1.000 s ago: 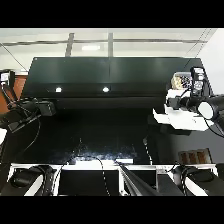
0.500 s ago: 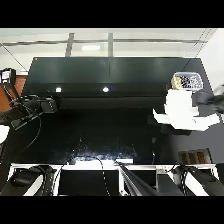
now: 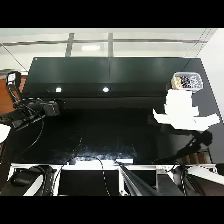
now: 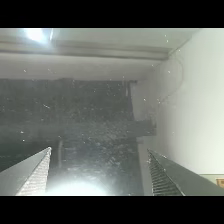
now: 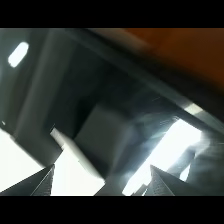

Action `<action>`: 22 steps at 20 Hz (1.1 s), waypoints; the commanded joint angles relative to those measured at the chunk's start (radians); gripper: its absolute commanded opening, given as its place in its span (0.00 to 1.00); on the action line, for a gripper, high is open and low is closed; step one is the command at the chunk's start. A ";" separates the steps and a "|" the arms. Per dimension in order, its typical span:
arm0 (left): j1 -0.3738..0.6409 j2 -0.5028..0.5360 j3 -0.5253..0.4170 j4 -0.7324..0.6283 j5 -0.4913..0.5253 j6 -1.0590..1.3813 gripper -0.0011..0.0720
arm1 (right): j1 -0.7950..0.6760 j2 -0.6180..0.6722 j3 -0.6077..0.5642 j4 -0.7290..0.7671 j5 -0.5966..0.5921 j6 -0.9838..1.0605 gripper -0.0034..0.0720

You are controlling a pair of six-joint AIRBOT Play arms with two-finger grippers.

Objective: Fold the box and place the chain.

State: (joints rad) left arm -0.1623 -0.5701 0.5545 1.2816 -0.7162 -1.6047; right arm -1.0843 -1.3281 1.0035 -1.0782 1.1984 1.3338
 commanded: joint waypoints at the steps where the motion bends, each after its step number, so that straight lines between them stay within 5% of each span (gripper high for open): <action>1: 0.000 -0.001 0.000 -0.034 -0.010 0.000 0.98 | -0.063 -0.235 0.088 0.198 0.306 -0.284 0.98; 10: 0.000 -0.001 0.000 -0.034 -0.018 0.000 0.98 | 0.068 -0.403 0.237 0.127 0.376 -0.373 0.97; 12: 0.000 -0.001 0.000 -0.042 -0.023 0.000 0.98 | 0.070 -0.405 0.237 0.097 0.371 -0.373 0.80; 14: 0.000 -0.001 0.000 -0.043 -0.031 0.000 0.98 | 0.071 -0.405 0.237 0.062 0.367 -0.372 0.79; 15: 0.000 -0.001 0.000 -0.043 -0.033 0.000 0.98 | 0.071 -0.405 0.237 0.051 0.367 -0.372 0.67; 16: 0.000 -0.001 0.000 -0.042 -0.034 0.000 0.98 | 0.071 -0.405 0.237 0.048 0.366 -0.372 0.65; 18: 0.000 -0.001 0.000 -0.042 -0.040 0.000 0.98 | 0.071 -0.405 0.237 0.049 0.367 -0.373 0.37; 20: 0.000 -0.001 0.000 -0.042 -0.050 0.000 0.98 | 0.071 -0.405 0.237 0.049 0.372 -0.373 0.36; 22: 0.000 -0.001 0.000 -0.042 -0.051 0.000 0.98 | 0.071 -0.405 0.237 0.051 0.389 -0.385 0.09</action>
State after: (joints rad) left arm -0.1623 -0.5701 0.5545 1.2400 -0.7620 -1.6051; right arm -1.0145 -1.7325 1.2392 -1.0225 1.5715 0.9600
